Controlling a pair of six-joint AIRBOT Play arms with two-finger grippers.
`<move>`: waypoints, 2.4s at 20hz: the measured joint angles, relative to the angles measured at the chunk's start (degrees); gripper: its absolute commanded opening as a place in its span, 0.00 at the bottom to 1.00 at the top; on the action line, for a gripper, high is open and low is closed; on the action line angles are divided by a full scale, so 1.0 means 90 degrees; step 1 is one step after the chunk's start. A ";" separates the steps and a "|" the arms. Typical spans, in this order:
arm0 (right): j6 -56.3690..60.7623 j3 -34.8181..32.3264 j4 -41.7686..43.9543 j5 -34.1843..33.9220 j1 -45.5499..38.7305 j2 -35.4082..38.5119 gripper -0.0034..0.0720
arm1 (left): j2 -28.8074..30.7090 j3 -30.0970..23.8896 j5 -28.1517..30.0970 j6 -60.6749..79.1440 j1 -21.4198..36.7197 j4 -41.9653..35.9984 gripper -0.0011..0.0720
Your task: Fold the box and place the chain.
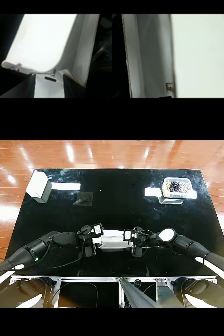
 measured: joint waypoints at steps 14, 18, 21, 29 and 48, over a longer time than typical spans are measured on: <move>-0.0007 0.0005 -0.0015 0.0024 0.0002 0.0000 0.80 | 0.0000 0.0000 -0.0165 0.0182 -0.0092 0.0044 0.57; -0.0012 0.0005 -0.0017 0.0032 0.0005 0.0000 0.80 | 0.0000 0.0000 -0.0015 0.0182 -0.0124 -0.0024 0.58; -0.0010 0.0005 -0.0015 0.0024 0.0002 0.0000 0.80 | 0.0000 0.0000 0.0019 0.0182 -0.0129 -0.0036 0.70; 0.0000 0.0005 0.0002 -0.0022 0.0002 0.0000 0.80 | 0.0000 0.0000 0.0189 0.0085 0.0359 0.0121 0.72; -0.0002 0.0005 -0.0010 0.0002 0.0002 0.0000 0.80 | 0.0000 0.0000 0.0648 0.0027 0.0391 0.0272 0.60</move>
